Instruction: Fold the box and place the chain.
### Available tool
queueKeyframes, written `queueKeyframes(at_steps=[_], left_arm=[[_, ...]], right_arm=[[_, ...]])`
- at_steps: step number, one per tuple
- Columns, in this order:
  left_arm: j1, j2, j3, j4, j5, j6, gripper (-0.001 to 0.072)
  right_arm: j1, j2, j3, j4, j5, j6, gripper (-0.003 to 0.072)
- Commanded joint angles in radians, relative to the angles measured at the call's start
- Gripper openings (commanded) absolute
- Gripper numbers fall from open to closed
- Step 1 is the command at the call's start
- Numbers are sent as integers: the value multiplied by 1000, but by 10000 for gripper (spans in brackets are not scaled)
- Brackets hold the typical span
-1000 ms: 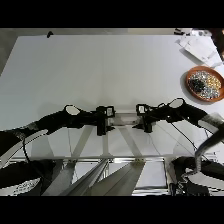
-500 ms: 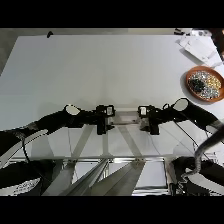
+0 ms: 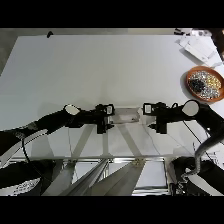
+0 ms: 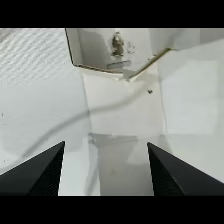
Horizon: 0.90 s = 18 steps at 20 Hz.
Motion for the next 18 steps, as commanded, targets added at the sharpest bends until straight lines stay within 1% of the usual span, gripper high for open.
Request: queueKeyframes(at_steps=[1,2,3,4,5,6,7,11,13,16,18], left_arm=[[-1,-1,-1,2,-3,2,272],[-1,-1,-1,2,-3,2,272],[-1,-1,-1,2,-3,2,272],[-1,-1,-1,2,-3,2,272],[-1,-1,-1,2,-3,2,272],[-1,-1,-1,2,-3,2,272],[-1,-1,-1,2,-3,2,272],[-1,-1,-1,2,-3,2,272],[-1,-1,-1,2,-3,2,272],[-1,-1,-1,2,-3,2,272],[-1,-1,-1,2,-3,2,272]], right_arm=[[0,113,1,34,6,50,461],[0,135,1,124,16,50,297],[0,143,1,234,23,50,113],[1,140,0,362,26,45,8],[13,131,0,471,-3,39,8],[35,123,0,530,-54,38,8],[68,109,0,568,-133,39,8],[202,21,1,631,-453,42,8],[232,-32,1,673,-576,44,8],[226,-105,1,687,-661,85,7],[225,-153,0,686,-673,108,7]])
